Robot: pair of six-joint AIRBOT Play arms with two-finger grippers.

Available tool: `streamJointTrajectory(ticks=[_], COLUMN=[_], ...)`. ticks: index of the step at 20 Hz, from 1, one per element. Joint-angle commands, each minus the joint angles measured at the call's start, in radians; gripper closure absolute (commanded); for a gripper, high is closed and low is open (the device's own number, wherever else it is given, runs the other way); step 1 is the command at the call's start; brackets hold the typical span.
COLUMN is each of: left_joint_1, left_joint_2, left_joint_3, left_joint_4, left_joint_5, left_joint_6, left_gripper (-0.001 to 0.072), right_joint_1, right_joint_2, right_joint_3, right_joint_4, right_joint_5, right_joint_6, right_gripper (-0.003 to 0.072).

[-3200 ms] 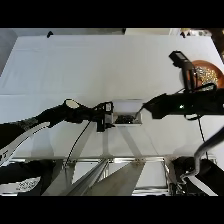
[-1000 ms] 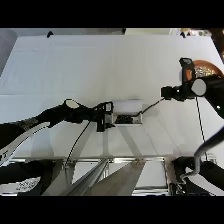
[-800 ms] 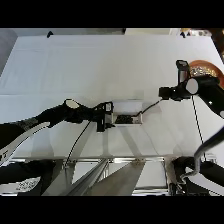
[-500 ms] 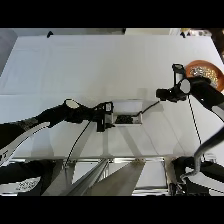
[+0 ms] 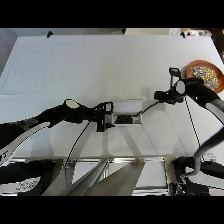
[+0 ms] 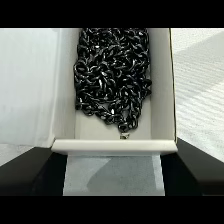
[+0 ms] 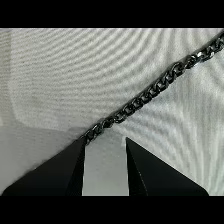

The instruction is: Fold the box and place the chain.

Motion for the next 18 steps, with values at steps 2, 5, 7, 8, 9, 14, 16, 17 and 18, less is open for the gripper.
streamJointTrajectory(ticks=[2,5,7,8,9,14,16,17,18], left_joint_1=[0.000,0.000,0.000,0.000,0.000,0.000,0.000,0.000,0.000], left_joint_2=[0.000,0.000,0.000,0.000,0.000,0.000,0.000,0.000,0.000], left_joint_3=[0.000,0.000,0.000,0.000,0.000,0.000,0.000,0.000,0.000], left_joint_4=[0.000,0.000,0.000,0.000,0.000,0.000,0.000,0.000,0.000], left_joint_5=[0.000,0.000,0.000,0.000,0.000,0.000,0.000,0.000,0.000], left_joint_6=[0.000,0.000,0.000,0.000,0.000,0.000,0.000,0.000,0.000], left_gripper=[0.0500,0.0500,0.0500,0.0500,0.0500,0.0500,0.0500,0.0500,0.0500], right_joint_1=[-0.001,-0.001,-0.001,-0.001,-0.001,-0.014,-0.040,-0.052,-0.063], right_joint_2=[-0.018,-0.019,-0.019,-0.019,-0.019,-0.019,-0.019,-0.019,-0.019], right_joint_3=[0.001,0.001,0.001,0.001,0.001,0.001,0.001,0.001,0.001], right_joint_4=[0.000,-0.001,-0.013,-0.017,-0.019,-0.026,-0.026,-0.026,-0.025], right_joint_5=[-0.037,-0.047,-0.058,-0.063,-0.068,-0.069,-0.063,-0.058,-0.054], right_joint_6=[0.000,0.000,0.000,0.000,0.000,0.000,0.000,0.000,-0.002], right_gripper=[0.0435,0.0437,0.0468,0.0468,0.0468,0.0531,0.0530,0.0529,0.0528])
